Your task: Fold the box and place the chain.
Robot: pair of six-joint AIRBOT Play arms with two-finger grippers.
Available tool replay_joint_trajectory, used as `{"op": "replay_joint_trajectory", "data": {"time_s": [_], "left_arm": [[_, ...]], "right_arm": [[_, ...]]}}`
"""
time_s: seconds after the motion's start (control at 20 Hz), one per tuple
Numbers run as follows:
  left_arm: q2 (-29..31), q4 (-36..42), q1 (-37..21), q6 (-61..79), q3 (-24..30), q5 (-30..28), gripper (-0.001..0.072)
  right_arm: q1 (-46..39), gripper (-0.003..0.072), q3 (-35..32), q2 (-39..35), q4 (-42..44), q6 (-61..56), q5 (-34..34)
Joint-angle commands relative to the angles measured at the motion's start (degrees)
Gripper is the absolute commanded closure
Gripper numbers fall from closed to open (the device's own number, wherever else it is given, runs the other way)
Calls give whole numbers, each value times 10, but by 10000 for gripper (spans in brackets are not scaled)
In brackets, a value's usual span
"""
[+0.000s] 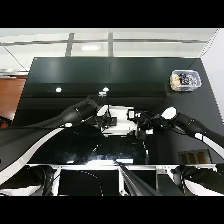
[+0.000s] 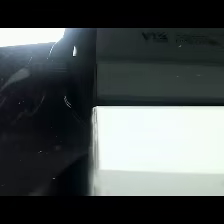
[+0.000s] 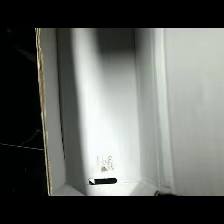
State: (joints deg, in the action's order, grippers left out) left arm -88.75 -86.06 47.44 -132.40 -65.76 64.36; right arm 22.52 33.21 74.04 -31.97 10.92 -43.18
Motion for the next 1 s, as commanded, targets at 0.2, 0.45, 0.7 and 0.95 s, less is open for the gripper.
{"op": "replay_joint_trajectory", "data": {"time_s": [0.2, 0.45, 0.7, 0.95], "left_arm": [[-9, -2, 0, -1, -7, 21, 321], [-14, -2, 0, -1, -8, 22, 562], [-14, -3, 0, 0, -8, 21, 683], [-14, -2, 0, -1, -8, 24, 683]], "right_arm": [[0, 504, 0, 0, 0, 0, -1], [0, 504, 0, 0, 0, 0, -1], [0, 503, 0, 0, 0, 0, -1], [0, 129, 0, 0, 4, -5, 0]]}}
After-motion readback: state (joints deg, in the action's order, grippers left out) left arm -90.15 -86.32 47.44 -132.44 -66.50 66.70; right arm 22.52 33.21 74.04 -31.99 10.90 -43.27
